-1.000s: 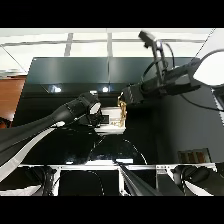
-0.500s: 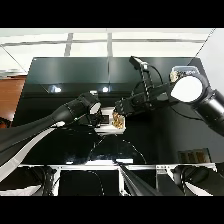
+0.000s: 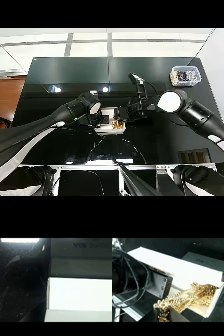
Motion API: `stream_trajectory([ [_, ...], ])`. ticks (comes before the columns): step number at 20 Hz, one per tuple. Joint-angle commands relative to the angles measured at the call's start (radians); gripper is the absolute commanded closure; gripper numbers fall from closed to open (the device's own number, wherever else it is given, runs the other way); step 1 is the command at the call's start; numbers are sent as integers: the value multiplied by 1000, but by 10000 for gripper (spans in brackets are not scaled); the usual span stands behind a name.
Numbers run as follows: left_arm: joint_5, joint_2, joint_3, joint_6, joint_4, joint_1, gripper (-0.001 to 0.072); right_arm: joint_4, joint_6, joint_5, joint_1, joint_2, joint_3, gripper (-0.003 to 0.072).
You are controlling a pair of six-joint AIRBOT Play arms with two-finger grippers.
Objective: Fold the box and place the chain.
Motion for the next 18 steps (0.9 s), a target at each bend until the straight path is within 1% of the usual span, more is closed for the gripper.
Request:
stream_trajectory([
  [1,0,-1,0,0,0,0,682,5,4,-21,1,-9,-10,423],
  [4,3,-1,0,0,0,0,682,-13,2,10,-32,-5,-9,427],
  [6,3,-1,0,0,0,0,682,-25,-29,88,-84,11,-9,427],
  [9,3,-1,0,0,0,0,682,-147,-30,184,-143,61,-9,427],
  [10,4,-1,0,0,0,0,682,-171,-31,181,-158,75,-9,427],
  [13,-8,0,0,2,0,4,682,-182,-69,121,-165,78,-9,427],
  [16,-29,8,17,-7,1,5,679,-191,-78,108,-163,78,-9,427],
  [17,-33,13,27,-12,1,5,609,-193,-87,108,-163,78,-9,427],
  [18,-33,24,39,-11,1,4,375,-194,-105,107,-163,78,-9,427],
])
